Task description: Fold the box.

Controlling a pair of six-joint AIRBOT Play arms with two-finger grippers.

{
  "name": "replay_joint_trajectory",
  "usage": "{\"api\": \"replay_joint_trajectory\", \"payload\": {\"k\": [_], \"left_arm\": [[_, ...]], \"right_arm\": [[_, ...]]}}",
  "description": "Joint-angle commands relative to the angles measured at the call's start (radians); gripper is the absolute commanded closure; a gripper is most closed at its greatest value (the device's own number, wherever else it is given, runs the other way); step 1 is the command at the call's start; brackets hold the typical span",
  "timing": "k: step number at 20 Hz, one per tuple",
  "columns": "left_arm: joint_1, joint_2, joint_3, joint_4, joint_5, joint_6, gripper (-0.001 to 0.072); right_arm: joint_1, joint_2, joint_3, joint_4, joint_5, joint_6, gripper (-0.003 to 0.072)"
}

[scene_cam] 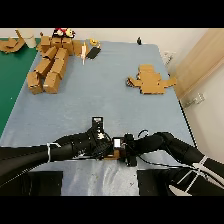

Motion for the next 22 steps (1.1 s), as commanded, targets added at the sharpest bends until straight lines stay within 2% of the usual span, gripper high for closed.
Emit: {"api": "replay_joint_trajectory", "payload": {"k": [1,2,3,4,12,22], "left_arm": [[-0.001,-0.001,0.001,-0.005,0.008,-0.002,0.0697],[-0.001,-0.001,0.001,-0.007,0.004,0.0,0.069],[-0.001,0.0,0.001,-0.008,0.003,0.0,0.0442],[-0.001,0.001,0.001,-0.008,0.0,-0.003,0.0265],[0.0,0.026,0.001,-0.001,-0.005,0.008,0.0265],[0.011,0.163,0.001,0.053,-0.033,0.003,0.0265]], "right_arm": [[0.001,0.0,0.0,0.003,0.003,0.0,0.0193],[0.001,0.0,0.0,0.003,0.003,0.0,0.0193],[0.001,0.0,0.0,0.003,0.003,0.0,0.0193],[0.001,0.0,0.0,0.003,0.003,0.0,0.0193],[0.001,0.0,0.0,0.003,0.003,-0.001,0.0193],[0.001,0.0,0.0,0.003,0.003,0.0,0.0193]]}}
